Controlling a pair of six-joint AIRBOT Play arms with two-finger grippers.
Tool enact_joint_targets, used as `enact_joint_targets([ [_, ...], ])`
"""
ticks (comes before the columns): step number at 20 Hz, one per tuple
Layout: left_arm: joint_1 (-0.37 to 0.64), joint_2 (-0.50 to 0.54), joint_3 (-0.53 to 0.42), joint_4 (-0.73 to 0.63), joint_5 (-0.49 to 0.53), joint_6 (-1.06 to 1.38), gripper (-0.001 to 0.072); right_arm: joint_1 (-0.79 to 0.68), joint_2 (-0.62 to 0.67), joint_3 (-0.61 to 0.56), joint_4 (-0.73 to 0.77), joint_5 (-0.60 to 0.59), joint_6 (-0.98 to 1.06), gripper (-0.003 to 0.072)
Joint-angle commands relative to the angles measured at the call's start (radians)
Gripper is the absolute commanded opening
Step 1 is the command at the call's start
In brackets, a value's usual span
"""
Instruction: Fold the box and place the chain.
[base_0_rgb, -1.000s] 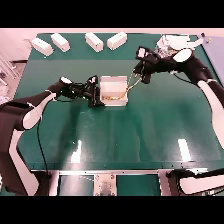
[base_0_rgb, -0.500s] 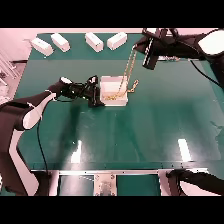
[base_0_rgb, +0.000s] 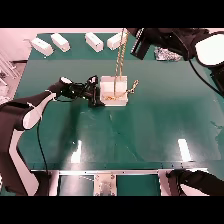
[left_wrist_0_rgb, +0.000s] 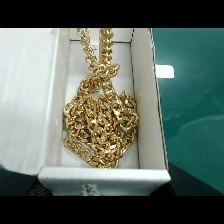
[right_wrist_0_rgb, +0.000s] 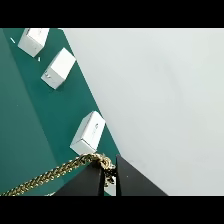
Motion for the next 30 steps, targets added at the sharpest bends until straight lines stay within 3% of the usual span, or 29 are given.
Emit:
enact_joint_targets([
  [1, 0.000, 0.000, 0.000, 0.000, 0.000, 0.000, 0.0369, 0.006, -0.008, -0.061, -0.011, -0.016, 0.093, 0.0006],
  [6, 0.000, 0.000, 0.000, 0.000, 0.000, 0.000, 0.0368, 0.002, -0.048, -0.159, -0.010, -0.017, 0.117, 0.0006],
  [12, 0.000, 0.000, 0.000, 0.000, 0.000, 0.000, 0.0368, 0.001, -0.187, -0.211, -0.011, -0.016, 0.123, 0.0009],
  [13, 0.000, 0.000, 0.000, 0.000, 0.000, 0.000, 0.0368, 0.000, -0.210, -0.218, -0.014, -0.017, 0.119, 0.0094],
  [14, 0.001, 0.000, 0.000, 0.000, 0.000, 0.000, 0.0368, -0.004, -0.229, -0.219, -0.041, -0.016, 0.119, 0.0362],
  [15, 0.000, 0.000, 0.000, 0.000, 0.000, 0.000, 0.0369, -0.010, -0.243, -0.219, -0.076, -0.017, 0.120, 0.0515],
  [23, 0.000, 0.000, 0.000, 0.000, 0.000, 0.000, 0.0368, -0.172, -0.220, -0.219, -0.095, 0.041, 0.108, 0.0516],
  [30, 0.001, 0.000, 0.000, 0.000, 0.001, 0.000, 0.0369, -0.106, -0.219, -0.219, -0.089, 0.192, 0.005, 0.0516],
])
